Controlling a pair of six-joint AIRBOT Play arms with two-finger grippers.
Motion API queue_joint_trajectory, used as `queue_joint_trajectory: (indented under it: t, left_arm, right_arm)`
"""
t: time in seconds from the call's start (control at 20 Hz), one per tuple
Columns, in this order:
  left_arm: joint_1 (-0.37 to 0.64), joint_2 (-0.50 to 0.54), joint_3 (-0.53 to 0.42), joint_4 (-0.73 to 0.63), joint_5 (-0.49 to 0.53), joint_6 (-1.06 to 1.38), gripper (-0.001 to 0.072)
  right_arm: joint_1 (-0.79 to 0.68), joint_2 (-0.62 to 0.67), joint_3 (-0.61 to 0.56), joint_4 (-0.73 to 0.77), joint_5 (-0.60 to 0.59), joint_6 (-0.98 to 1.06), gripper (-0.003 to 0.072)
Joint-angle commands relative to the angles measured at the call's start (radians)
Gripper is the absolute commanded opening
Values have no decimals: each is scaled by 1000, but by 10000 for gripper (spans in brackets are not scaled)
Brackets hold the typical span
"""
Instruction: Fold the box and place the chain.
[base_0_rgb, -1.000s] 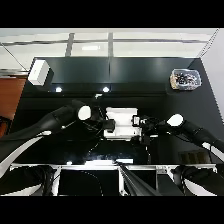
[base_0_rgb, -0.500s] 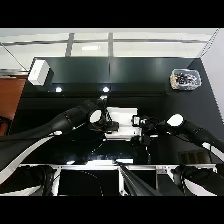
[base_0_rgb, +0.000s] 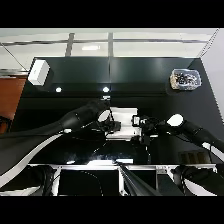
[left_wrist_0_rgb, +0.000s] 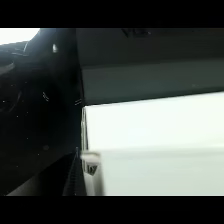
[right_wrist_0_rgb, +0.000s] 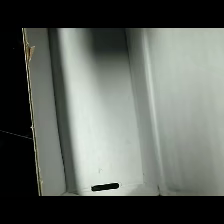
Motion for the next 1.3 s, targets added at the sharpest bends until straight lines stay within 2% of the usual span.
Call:
queue_joint_trajectory:
  t: [0.0, 0.4, 0.45, 0.55, 0.7, 0.9, 0.95, 1.0, 1.1, 1.25]
  left_arm:
    - [-8, -8, 8, 25, 11, -85, 307]
    - [-13, -29, 9, 17, 1, -87, 301]
    - [-15, -29, 11, 19, 1, -87, 236]
    - [-18, -29, 11, 19, -1, -87, 213]
    - [-18, -29, 11, 1, -3, -85, 22]
    - [-18, -29, 12, -3, -5, -86, 22]
    - [-18, -29, 13, -3, -5, -86, 60]
    - [-18, -29, 16, -3, -5, -86, 198]
    - [-17, -29, 24, -3, -8, -85, 414]
    - [-18, -29, 25, -1, -26, -86, 410]
  right_arm:
    - [0, 1, 1, 0, 0, 0, 473]
    - [0, 1, 1, 0, 0, 0, 473]
    - [0, 1, 1, 0, 0, 0, 474]
    - [0, 1, 1, 0, 0, 0, 473]
    - [0, 1, 1, 0, 0, 0, 473]
    - [0, 1, 1, 0, 0, 0, 473]
    - [0, 1, 0, 0, 0, 0, 473]
    - [0, 1, 1, 0, 0, 0, 473]
    - [0, 1, 1, 0, 0, 0, 473]
    - [0, 1, 1, 0, 0, 0, 474]
